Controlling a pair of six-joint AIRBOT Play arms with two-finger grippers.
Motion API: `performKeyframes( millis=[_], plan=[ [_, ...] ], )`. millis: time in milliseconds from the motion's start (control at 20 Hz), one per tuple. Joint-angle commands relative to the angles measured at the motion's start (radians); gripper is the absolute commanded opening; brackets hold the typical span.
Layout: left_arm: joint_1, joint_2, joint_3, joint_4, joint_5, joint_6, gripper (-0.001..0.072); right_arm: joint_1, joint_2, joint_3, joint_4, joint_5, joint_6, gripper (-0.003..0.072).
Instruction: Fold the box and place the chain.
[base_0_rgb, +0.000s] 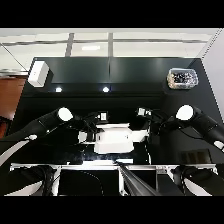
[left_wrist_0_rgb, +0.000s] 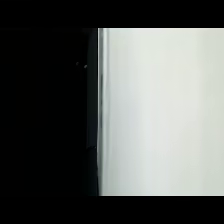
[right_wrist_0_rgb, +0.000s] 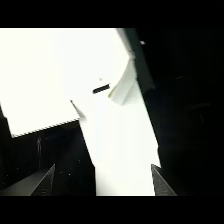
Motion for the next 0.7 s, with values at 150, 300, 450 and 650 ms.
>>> performKeyframes(
  millis=[150, 300, 450, 650],
  plan=[
    [-0.001, -0.002, -0.001, 0.006, -0.005, 0.0, 0.0029, 0.118, 0.0, -0.055, -0.01, -0.062, -0.051, 0.071],
    [-0.001, -0.002, -0.001, 0.006, -0.006, 0.0, 0.0029, 0.183, 0.0, -0.084, 0.0, -0.108, -0.07, 0.071],
    [-0.001, -0.002, -0.001, 0.006, -0.006, 0.0, 0.0029, 0.265, 0.0, -0.106, 0.0, -0.19, -0.086, 0.0709],
    [-0.001, -0.002, -0.001, 0.006, -0.008, 0.0, 0.0029, 0.34, 0.0, -0.107, 0.033, -0.32, -0.09, 0.0709]
  ],
)
